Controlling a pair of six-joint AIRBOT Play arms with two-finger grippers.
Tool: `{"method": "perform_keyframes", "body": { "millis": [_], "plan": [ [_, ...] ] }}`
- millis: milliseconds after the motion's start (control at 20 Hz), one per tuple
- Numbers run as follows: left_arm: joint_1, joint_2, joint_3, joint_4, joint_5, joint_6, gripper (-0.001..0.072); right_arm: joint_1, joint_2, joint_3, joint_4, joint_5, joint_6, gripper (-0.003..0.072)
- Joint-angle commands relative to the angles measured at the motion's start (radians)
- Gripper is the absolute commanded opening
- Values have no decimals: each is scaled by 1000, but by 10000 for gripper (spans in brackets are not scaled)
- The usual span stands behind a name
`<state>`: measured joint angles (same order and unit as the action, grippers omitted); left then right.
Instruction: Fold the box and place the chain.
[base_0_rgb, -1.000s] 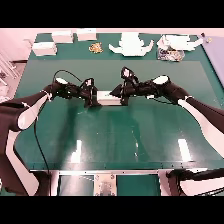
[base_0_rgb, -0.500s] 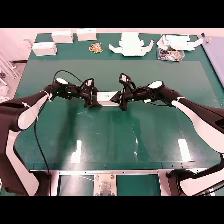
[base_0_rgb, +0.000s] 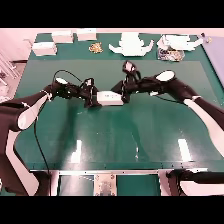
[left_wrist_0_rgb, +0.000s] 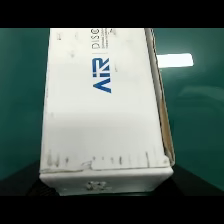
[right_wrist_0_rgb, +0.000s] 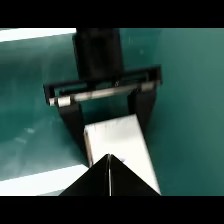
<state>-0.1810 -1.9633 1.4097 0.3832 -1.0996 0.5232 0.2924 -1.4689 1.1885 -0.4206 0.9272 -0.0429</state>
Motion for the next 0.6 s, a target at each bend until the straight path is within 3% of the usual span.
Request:
{"method": "perform_keyframes", "body": {
  "millis": [0, 100, 300, 550],
  "plan": [
    [0, 1, 1, 1, -1, 1, 623, -9, 163, -2, -45, -18, 180, -2],
    [0, 1, 1, 1, 0, 1, 623, -15, 289, -65, -183, -59, 372, -1],
    [0, 1, 1, 1, -2, 1, 623, -82, 574, -298, -386, -113, 631, -1],
    [0, 1, 1, 1, -5, 1, 623, -220, 832, -645, -388, -115, 671, 0]
  ]
}}
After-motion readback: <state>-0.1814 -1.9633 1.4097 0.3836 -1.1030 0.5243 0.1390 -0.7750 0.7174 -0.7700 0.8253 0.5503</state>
